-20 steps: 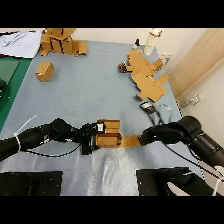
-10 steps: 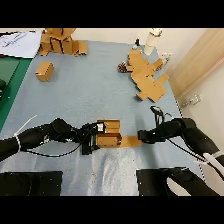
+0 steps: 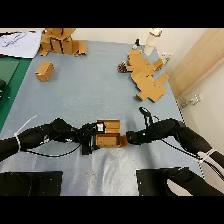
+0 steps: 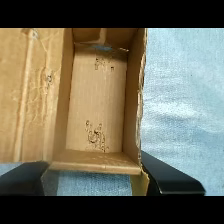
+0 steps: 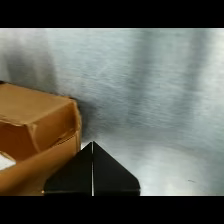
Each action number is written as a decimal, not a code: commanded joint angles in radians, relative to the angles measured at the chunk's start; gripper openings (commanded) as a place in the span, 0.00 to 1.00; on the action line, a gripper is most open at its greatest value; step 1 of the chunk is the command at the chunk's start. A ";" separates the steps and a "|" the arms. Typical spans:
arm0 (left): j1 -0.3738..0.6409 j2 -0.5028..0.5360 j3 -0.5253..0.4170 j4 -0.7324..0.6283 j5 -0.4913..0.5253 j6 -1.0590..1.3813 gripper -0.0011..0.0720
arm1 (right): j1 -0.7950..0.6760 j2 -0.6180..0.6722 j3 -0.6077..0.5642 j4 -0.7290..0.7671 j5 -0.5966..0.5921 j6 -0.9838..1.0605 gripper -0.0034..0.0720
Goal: Fold the box.
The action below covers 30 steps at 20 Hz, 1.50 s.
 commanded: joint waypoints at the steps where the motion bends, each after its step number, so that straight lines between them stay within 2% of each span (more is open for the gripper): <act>1: 0.000 0.001 0.000 0.000 0.000 0.000 0.52 | 0.031 0.035 0.025 0.024 -0.002 0.005 0.05; 2: 0.000 0.001 0.000 0.000 0.000 0.000 0.52 | 0.030 0.044 0.033 0.024 -0.003 0.011 0.06; 3: 0.000 0.001 0.000 0.000 0.000 0.000 0.52 | 0.030 0.048 0.040 0.024 -0.005 0.021 0.19; 4: 0.000 0.001 0.000 0.000 0.000 0.000 0.52 | 0.030 0.049 0.045 0.025 -0.008 0.027 0.37; 10: 0.000 0.001 0.000 0.000 0.000 0.000 0.52 | 0.031 0.050 0.078 0.022 -0.020 0.043 0.38; 12: 0.000 0.001 0.000 0.000 0.000 0.000 0.52 | 0.040 0.047 0.078 0.022 -0.031 0.043 0.60; 13: 0.000 0.001 0.000 0.000 0.000 0.000 0.52 | 0.055 0.042 0.078 0.022 -0.030 0.048 0.65; 18: -0.001 0.001 0.000 0.000 0.000 0.000 0.52 | 0.170 -0.012 0.086 -0.055 0.025 0.155 0.64; 21: -0.001 0.001 0.000 0.000 0.000 0.000 0.52 | 0.270 -0.061 0.154 -0.262 0.008 0.347 0.62; 25: 0.000 0.001 0.000 0.000 0.000 0.000 0.52 | 0.410 -0.179 0.298 -0.552 -0.172 0.596 0.62; 27: -0.001 0.001 0.000 0.000 0.000 0.000 0.52 | 0.457 -0.245 0.365 -0.619 -0.253 0.658 0.62; 30: -0.002 0.001 0.000 0.000 0.000 0.000 0.52 | 0.504 -0.328 0.436 -0.634 -0.286 0.716 0.62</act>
